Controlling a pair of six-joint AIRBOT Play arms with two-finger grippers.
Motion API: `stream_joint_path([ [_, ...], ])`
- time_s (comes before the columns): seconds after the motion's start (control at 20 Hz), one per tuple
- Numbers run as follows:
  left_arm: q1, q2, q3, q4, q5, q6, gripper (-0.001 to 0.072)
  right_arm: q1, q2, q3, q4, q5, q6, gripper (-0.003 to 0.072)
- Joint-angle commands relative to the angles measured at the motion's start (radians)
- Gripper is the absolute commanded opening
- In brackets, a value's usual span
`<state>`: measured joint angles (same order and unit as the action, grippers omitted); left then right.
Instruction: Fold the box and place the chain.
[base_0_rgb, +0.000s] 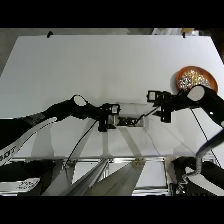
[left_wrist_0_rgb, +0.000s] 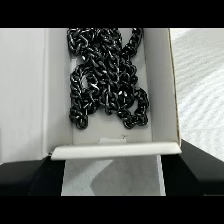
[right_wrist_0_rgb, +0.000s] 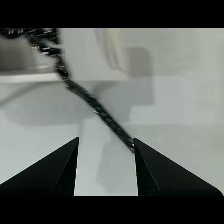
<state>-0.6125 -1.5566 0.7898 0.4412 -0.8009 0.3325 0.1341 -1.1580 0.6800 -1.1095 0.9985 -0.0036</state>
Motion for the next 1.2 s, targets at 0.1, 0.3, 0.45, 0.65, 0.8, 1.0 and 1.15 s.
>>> stream_joint_path([
  [0.1, 0.0, 0.001, 0.0, 0.0, 0.0, 0.0, 0.0208, 0.056, -0.124, -0.026, 0.132, -0.078, -0.136, 0.0384],
  [0.3, 0.0, 0.001, 0.0, 0.0, 0.0, 0.0, 0.0208, 0.058, -0.135, -0.026, 0.166, -0.092, -0.136, 0.0256],
  [0.45, 0.0, 0.001, 0.0, 0.0, 0.0, 0.0, 0.0208, 0.057, -0.118, -0.026, 0.09, 0.005, -0.132, 0.0015],
  [0.65, 0.0, 0.001, 0.0, 0.0, 0.0, 0.0, 0.0208, 0.057, 0.002, -0.026, -0.129, 0.147, 0.01, 0.0014],
  [0.8, 0.0, 0.001, 0.0, 0.0, 0.0, 0.0, 0.0208, 0.067, 0.138, -0.026, -0.075, 0.211, 0.102, 0.0014],
  [1.0, 0.0, 0.001, 0.0, 0.0, 0.0, 0.0, 0.0208, 0.133, 0.3, -0.026, 0.234, 0.215, 0.112, 0.0014],
  [1.15, 0.0, 0.001, 0.0, 0.0, 0.0, 0.0, 0.0208, 0.196, 0.335, -0.026, 0.446, 0.178, 0.112, 0.0014],
])
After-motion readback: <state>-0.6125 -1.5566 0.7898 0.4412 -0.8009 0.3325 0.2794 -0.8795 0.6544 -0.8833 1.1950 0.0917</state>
